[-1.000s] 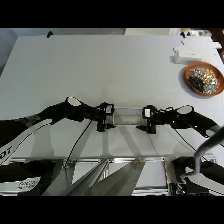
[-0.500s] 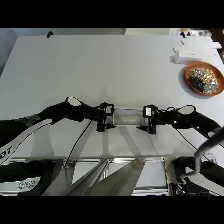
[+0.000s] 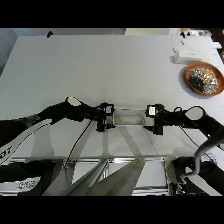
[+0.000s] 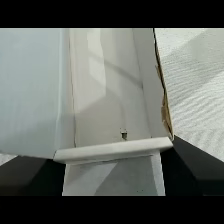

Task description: Fold the box and place the chain.

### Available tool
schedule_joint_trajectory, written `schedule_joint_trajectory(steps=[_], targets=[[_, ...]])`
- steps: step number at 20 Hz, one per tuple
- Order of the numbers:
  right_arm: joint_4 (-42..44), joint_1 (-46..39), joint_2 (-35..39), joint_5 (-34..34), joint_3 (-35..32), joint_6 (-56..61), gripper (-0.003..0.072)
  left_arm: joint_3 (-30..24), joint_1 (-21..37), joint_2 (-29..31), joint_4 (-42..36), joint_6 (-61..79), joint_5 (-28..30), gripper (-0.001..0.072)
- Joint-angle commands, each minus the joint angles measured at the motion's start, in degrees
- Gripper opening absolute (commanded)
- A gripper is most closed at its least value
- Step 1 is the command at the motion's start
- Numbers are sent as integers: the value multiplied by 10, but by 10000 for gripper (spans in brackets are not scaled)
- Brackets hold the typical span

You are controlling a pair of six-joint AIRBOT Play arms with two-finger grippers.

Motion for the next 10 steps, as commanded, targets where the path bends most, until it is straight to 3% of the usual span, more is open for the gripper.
schedule_joint_trajectory(steps=[1, 3, 5, 6, 9, 10], targets=[[-7, 0, 67, 31, 1, 51, 687, 0, 0, 0, 0, 0, 0, 252], [40, 0, 84, 63, 0, 51, 674, 0, 0, 0, 0, 0, 0, 252], [107, 1, 83, 68, 0, 50, 585, 0, 0, 0, 0, 0, 0, 252], [136, 1, 83, 66, 0, 47, 523, 0, 0, 0, 0, 0, 0, 252], [180, 1, 74, 26, 0, 44, 492, 0, 0, 0, 0, 0, 0, 252], [188, 1, 64, 16, 0, 44, 366, 0, 0, 0, 0, 0, 0, 252]])
